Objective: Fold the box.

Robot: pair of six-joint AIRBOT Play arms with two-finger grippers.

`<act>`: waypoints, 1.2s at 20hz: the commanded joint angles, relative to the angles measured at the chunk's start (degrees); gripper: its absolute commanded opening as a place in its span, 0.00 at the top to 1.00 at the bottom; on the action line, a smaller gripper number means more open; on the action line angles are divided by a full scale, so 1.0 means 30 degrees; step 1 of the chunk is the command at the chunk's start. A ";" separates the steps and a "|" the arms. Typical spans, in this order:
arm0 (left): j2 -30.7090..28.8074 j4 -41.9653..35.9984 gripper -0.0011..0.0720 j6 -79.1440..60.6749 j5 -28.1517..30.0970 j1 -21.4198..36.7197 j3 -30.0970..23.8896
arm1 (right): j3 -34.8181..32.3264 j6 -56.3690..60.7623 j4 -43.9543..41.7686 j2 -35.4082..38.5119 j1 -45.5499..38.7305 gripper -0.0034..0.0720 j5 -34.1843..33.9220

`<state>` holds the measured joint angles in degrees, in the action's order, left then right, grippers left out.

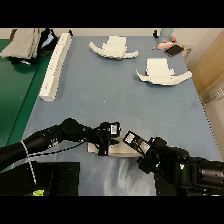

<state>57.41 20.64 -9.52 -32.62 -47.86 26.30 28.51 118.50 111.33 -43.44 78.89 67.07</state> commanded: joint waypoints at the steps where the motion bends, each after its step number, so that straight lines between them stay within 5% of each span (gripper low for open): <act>1: 0.0007 -0.0007 0.96 0.0000 0.0015 0.0000 0.0015 | 0.0036 0.0058 0.0248 -0.0015 0.0007 0.09 0.0051; 11: 0.0007 -0.0007 0.96 0.0000 0.0015 0.0000 0.0015 | -0.0743 -0.0714 0.0408 0.0124 -0.1173 0.09 -0.3126; 19: 0.0007 -0.0007 0.96 0.0000 0.0015 0.0000 0.0015 | -0.3708 -1.0870 -0.6783 0.4758 -0.6142 0.07 -0.6251; 24: 0.0007 -0.0007 0.96 0.0000 0.0015 0.0000 0.0015 | -0.4131 -1.9642 -1.3209 0.4430 -1.0761 0.07 -0.6681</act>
<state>57.41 20.60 -9.52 -32.64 -47.86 26.30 17.08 76.47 84.29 -30.13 53.78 48.21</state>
